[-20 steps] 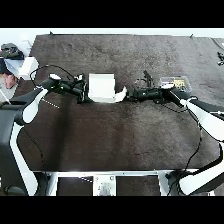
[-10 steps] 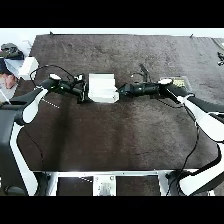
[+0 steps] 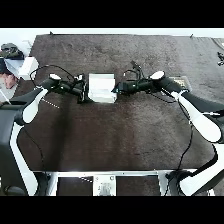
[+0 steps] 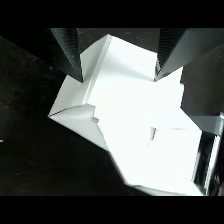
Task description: Fold the box and place the chain.
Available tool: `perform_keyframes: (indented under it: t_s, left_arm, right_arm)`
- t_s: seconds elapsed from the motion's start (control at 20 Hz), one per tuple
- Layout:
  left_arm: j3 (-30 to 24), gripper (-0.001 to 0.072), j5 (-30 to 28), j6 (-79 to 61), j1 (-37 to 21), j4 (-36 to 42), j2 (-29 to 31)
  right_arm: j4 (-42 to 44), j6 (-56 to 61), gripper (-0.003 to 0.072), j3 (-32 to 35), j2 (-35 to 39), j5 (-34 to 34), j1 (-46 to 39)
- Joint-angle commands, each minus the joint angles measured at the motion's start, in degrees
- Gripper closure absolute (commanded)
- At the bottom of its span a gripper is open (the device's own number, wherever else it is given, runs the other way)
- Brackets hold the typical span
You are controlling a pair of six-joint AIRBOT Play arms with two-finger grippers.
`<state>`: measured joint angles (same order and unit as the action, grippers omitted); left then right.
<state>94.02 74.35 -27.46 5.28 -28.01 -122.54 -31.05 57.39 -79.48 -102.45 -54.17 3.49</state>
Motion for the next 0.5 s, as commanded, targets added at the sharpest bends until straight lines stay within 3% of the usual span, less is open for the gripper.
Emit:
perform_keyframes:
  t_s: [0.0, 0.45]
  left_arm:
    - [0.02, 0.0304, -0.02, -0.02, -0.02, 0.00, -0.02]
    - [0.02, 0.0304, -0.02, -0.02, -0.02, -0.02, -0.02]
  right_arm:
    - [-9.25, 7.37, 0.0196, -2.95, -0.07, 1.73, 2.21]
    - [-15.52, 12.17, 0.0197, -3.85, -0.07, 5.14, 5.27]
